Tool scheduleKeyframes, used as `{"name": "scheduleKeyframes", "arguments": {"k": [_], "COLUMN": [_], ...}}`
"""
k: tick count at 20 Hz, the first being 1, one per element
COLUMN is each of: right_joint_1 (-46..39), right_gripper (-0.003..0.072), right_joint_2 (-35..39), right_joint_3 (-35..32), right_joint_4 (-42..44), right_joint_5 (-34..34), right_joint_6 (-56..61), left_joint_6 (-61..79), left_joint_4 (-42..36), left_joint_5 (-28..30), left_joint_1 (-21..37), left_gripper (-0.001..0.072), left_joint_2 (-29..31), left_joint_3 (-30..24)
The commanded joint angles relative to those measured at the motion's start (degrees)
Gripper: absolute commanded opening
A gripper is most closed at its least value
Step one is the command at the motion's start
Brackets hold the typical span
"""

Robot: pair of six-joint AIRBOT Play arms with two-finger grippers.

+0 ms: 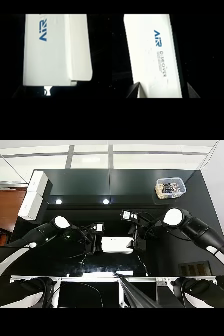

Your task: Fold the box and place the chain.

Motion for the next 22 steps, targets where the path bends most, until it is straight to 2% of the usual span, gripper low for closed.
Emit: {"name": "scheduleKeyframes", "arguments": {"k": [1, 3, 4, 5, 6, 7, 8, 13, 15, 20, 21, 22], "right_joint_1": [0.0, 0.0, 0.0, 0.0, 0.0, 0.0, 0.0, 0.0, 0.0, 0.0, 0.0, 0.0], "right_gripper": [0.0672, 0.0660, 0.0471, 0.0416, 0.0409, 0.0233, 0.0203, 0.0206, 0.0287, 0.0289, 0.0363, 0.0389], "right_joint_2": [-0.2, -0.2, -0.2, -0.2, -0.2, -0.2, -0.2, -0.2, -0.2, -0.2, -0.2, -0.2], "right_joint_3": [0.0, 0.0, 0.0, 0.0, 0.0, 0.0, 0.0, 0.0, 0.0, 0.0, 0.0, 0.0], "right_joint_4": [-0.5, -0.5, -0.5, -0.5, -0.5, -0.5, -0.5, -0.5, -0.5, -0.7, -0.8, -1.3], "right_joint_5": [-0.1, -0.4, -0.6, -0.7, -0.7, -0.5, -0.4, 0.9, 1.2, 1.8, 1.7, 1.7], "right_joint_6": [1.0, 1.0, 1.2, 1.2, 1.2, 1.2, 1.2, 1.2, 1.4, 2.6, 2.9, 3.3], "left_joint_6": [0.0, 0.0, 0.0, 0.0, 0.0, 0.0, 0.0, 0.0, 0.0, 0.0, 0.0, 0.0], "left_joint_4": [0.0, 0.0, 0.0, 0.0, 0.0, 0.0, 0.0, 0.0, 0.0, 0.0, 0.0, 0.0], "left_joint_5": [0.0, 0.0, 0.0, 0.0, 0.0, 0.0, 0.0, 0.0, 0.0, 0.0, 0.0, 0.0], "left_joint_1": [0.1, 0.1, 0.1, 0.1, 0.1, 0.1, 0.1, 0.1, 0.1, 0.1, 0.1, 0.1], "left_gripper": [0.0350, 0.0350, 0.0351, 0.0351, 0.0350, 0.0351, 0.0350, 0.0350, 0.0350, 0.0351, 0.0351, 0.0351], "left_joint_2": [0.0, 0.0, 0.0, 0.0, 0.0, 0.0, 0.0, 0.0, 0.0, 0.0, 0.0, 0.0], "left_joint_3": [0.0, 0.0, 0.0, 0.0, 0.0, 0.0, 0.0, 0.0, 0.0, 0.0, 0.0, 0.0]}}
